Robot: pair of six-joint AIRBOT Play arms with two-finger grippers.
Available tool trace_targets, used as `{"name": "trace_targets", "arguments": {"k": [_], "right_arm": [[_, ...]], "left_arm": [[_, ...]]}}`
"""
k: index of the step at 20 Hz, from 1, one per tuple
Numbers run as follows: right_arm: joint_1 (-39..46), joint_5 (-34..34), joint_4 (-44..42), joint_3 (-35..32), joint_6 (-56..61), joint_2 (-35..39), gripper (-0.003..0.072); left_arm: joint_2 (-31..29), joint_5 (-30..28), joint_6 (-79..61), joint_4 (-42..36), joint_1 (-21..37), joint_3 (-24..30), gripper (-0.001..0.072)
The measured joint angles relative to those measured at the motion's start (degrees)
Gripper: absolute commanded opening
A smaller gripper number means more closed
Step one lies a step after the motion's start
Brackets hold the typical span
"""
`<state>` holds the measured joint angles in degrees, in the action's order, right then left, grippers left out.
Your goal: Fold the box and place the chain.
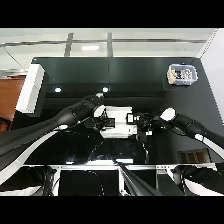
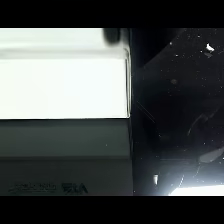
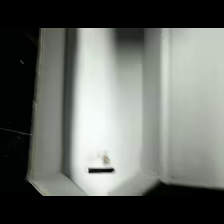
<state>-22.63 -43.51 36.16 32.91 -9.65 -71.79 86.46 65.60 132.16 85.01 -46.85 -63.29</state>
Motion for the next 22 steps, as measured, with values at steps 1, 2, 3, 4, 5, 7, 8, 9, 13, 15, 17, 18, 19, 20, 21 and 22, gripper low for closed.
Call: {"name": "trace_targets", "arguments": {"k": [1,2,3,4,5,7,8,9,13,15,17,18,19,20,21,22], "right_arm": [[0.3,-0.7,0.8,0.2,1.3,1.3,0.0702],[0.7,-1.7,2.4,0.3,2.4,2.8,0.0702],[1.3,-3.0,4.3,0.4,3.5,4.2,0.0701],[1.7,-3.3,5.8,0.4,4.2,5.2,0.0701],[2.1,-4.0,7.1,0.5,4.8,6.0,0.0700],[2.2,-5.0,8.7,0.5,5.1,6.7,0.0420],[2.0,-5.0,9.3,0.5,5.0,6.8,0.0253],[1.7,-5.0,9.2,0.5,4.8,6.8,0.0215],[0.0,-2.7,6.2,0.5,3.9,6.2,0.0120],[-0.4,-1.1,3.3,0.5,3.7,5.6,0.0128],[-0.8,-0.7,0.2,0.5,3.6,4.6,0.0128],[-1.0,-0.7,-1.4,0.5,3.5,4.2,0.0127],[-1.2,-0.5,-3.0,0.5,3.5,3.5,0.0129],[-1.2,-0.5,-4.8,0.5,3.8,2.9,0.0220],[-1.3,-0.5,-6.1,0.5,4.2,2.4,0.0404],[-1.4,-0.5,-7.3,0.5,4.5,1.9,0.0266]], "left_arm": [[0.0,0.0,0.2,0.0,0.0,0.0,0.0021],[0.0,0.0,0.0,0.0,0.0,0.0,0.0021],[0.0,0.0,0.0,0.0,0.0,0.0,0.0021],[0.0,0.0,0.0,0.0,0.0,0.0,0.0021],[0.0,0.0,0.0,0.0,0.0,0.0,0.0021],[0.0,0.0,0.0,0.0,0.0,0.0,0.0021],[0.0,0.0,0.0,0.0,0.0,0.0,0.0021],[0.0,0.0,0.0,0.0,0.0,0.0,0.0021],[0.0,0.0,0.1,0.0,0.0,0.0,0.0021],[0.0,0.0,0.2,0.0,0.0,0.0,0.0022],[0.0,0.4,0.2,0.0,0.0,0.0,0.0022],[0.0,0.4,0.2,0.0,0.0,0.0,0.0022],[0.0,0.3,0.2,0.0,0.0,0.0,0.0022],[0.0,0.1,0.2,0.0,0.0,0.0,0.0022],[0.0,0.0,0.2,0.0,0.0,0.0,0.0022],[0.0,-0.1,0.2,0.0,0.0,0.0,0.0022]]}}
